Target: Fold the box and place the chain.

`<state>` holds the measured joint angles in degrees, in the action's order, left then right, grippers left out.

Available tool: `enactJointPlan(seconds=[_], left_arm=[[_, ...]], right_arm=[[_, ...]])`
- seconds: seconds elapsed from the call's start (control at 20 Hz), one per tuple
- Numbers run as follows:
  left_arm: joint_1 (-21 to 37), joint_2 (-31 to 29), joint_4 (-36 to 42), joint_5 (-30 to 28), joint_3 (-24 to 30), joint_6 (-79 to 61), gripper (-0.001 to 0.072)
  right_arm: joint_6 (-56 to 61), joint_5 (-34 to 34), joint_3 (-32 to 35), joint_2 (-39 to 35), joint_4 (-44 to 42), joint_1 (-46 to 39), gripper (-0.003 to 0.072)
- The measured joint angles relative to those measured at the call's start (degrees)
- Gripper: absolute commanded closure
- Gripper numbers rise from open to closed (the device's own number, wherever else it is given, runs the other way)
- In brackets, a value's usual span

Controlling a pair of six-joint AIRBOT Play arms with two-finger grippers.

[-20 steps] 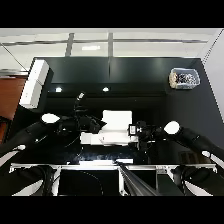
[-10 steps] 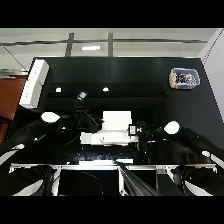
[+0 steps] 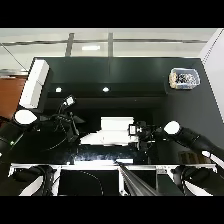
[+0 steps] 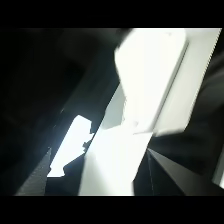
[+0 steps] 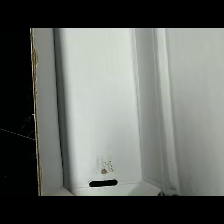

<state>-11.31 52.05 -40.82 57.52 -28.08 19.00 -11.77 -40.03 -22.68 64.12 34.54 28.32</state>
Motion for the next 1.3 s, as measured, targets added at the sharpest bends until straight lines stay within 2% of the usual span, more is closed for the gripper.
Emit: enactJointPlan(seconds=[0.15, 0.3, 0.4, 0.55, 0.75, 0.85, 1.05, 1.1, 1.15, 1.3], left_arm=[[-0.63, 1.11, -2.43, 0.17, 0.13, -5.55, 0.0012], [-4.31, 3.52, -3.65, -0.35, 0.15, -12.81, 0.0011], [-7.8, 5.14, -4.39, -2.67, 0.15, -16.15, 0.0022], [-12.76, 7.28, -5.07, -6.29, 0.15, -18.8, 0.0097], [-16.76, 9.27, -4.81, -10.16, 0.15, -20.13, 0.0104], [-17.66, 9.9, -3.3, -10.91, 0.15, -20.13, 0.0283], [-19.12, 11.08, -0.55, -11.06, 0.15, -20.22, 0.0317], [-19.5, 11.45, -0.2, -10.93, 0.15, -20.24, 0.0358], [-19.82, 11.76, 0.11, -10.93, 0.15, -20.28, 0.0434], [-20.41, 12.33, 0.55, -11.58, 0.15, -20.31, 0.0434]], right_arm=[[0.0, 0.0, -0.02, 0.0, 0.0, 0.0, 0.0161], [0.0, 0.0, -0.02, 0.0, 0.0, -0.02, 0.0161], [0.0, 0.0, -0.02, 0.0, 0.0, 0.0, 0.0161], [0.04, 0.0, -0.02, 0.0, 0.0, 0.0, 0.0161], [0.11, 0.0, -0.02, 0.0, -0.02, 0.0, 0.0161], [0.13, 0.0, -0.02, 0.0, 0.0, -0.02, 0.0161], [0.13, 0.0, -0.02, 0.0, -0.02, 0.0, 0.0161], [0.13, 0.0, -0.02, 0.0, 0.0, 0.0, 0.0161], [0.13, -0.02, -0.02, 0.0, 0.0, -0.02, 0.0161], [0.13, 0.0, -0.02, 0.0, 0.0, 0.0, 0.0161]])
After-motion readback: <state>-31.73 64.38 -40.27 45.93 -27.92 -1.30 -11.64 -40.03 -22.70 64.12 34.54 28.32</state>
